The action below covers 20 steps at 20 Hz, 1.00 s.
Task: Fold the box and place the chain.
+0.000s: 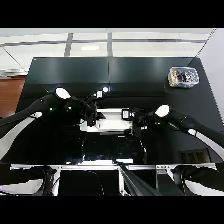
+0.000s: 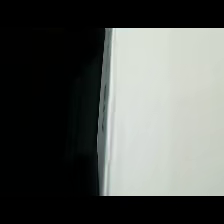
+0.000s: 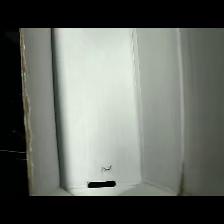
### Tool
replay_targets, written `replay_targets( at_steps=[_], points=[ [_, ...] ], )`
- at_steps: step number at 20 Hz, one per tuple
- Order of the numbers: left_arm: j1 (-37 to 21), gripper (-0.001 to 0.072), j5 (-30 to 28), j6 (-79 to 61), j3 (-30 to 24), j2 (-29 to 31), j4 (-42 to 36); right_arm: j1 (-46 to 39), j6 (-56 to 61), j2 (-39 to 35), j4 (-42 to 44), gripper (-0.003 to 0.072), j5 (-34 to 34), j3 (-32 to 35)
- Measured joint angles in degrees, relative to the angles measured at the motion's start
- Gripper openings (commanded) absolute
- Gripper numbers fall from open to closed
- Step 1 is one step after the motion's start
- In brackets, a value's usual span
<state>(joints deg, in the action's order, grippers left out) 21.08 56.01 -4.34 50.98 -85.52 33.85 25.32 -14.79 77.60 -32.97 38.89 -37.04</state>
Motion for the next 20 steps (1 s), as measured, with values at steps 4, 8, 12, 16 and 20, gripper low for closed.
replay_targets(
  at_steps=[4, 8, 12, 16, 20],
  points=[
    [0.00, 0.0425, 2.95, 0.44, 0.31, 0.20, -0.87, 0.02, -0.02, 0.00, -0.02, 0.0476, -0.22, 0.00],
    [-0.02, 0.0624, 5.11, 6.29, 1.81, 2.10, 4.72, 0.07, 0.02, 0.00, 0.02, 0.0476, -0.39, 0.00],
    [-0.74, 0.0622, 8.02, 22.64, 4.04, 7.34, 23.02, 0.07, 0.11, 0.00, 0.07, 0.0475, -0.50, 0.00],
    [-4.94, 0.0025, 17.27, 37.79, 4.74, 12.39, 33.27, 0.07, 0.17, 0.00, 0.09, 0.0474, -0.59, 0.00],
    [-10.29, 0.0026, 27.47, 44.48, 1.31, 15.98, 25.88, 0.07, 0.20, 0.00, 0.09, 0.0346, -0.61, 0.00]
  ],
)
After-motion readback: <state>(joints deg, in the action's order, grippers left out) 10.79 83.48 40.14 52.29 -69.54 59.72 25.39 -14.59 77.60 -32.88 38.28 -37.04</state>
